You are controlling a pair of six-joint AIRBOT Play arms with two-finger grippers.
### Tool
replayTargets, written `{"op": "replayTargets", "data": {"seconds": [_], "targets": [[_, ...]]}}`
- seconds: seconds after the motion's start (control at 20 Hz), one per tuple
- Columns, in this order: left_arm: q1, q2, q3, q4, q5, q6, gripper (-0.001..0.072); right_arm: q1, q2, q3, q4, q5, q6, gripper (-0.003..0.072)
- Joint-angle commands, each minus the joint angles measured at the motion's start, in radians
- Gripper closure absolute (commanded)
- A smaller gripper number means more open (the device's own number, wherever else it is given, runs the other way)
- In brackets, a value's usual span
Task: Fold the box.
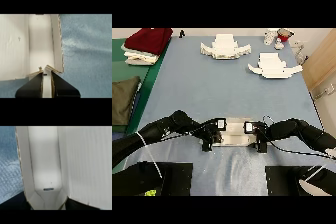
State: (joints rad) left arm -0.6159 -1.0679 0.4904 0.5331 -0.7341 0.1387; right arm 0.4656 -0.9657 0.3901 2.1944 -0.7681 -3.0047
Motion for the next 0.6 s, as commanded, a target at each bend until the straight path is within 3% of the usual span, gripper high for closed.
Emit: {"op": "replayTargets", "data": {"seconds": [0.0,0.2,0.25,0.3,0.5,0.55], "targets": [[-0.023,-0.004,0.0,-0.066,0.055,0.005,0.0553,0.0,0.001,0.001,0.0,0.0,0.0,0.0251],[-0.023,-0.025,0.0,-0.062,0.044,0.001,0.0524,0.0,0.001,0.001,0.0,0.0,0.0,0.0251],[-0.023,-0.026,0.0,-0.062,0.044,-0.001,0.032,0.0,0.001,0.001,0.0,0.0,0.0,0.0251],[-0.023,-0.027,0.0,-0.06,0.045,-0.005,0.0164,0.0,0.001,0.001,0.0,0.0,0.0,0.0251],[-0.023,-0.025,0.0,0.003,0.045,-0.121,0.0195,0.0,0.001,0.001,0.0,0.0,0.0,0.0251],[-0.023,-0.021,0.0,0.031,0.045,-0.171,0.0416,0.0,0.001,0.001,0.0,0.0,0.0,0.0251]]}}
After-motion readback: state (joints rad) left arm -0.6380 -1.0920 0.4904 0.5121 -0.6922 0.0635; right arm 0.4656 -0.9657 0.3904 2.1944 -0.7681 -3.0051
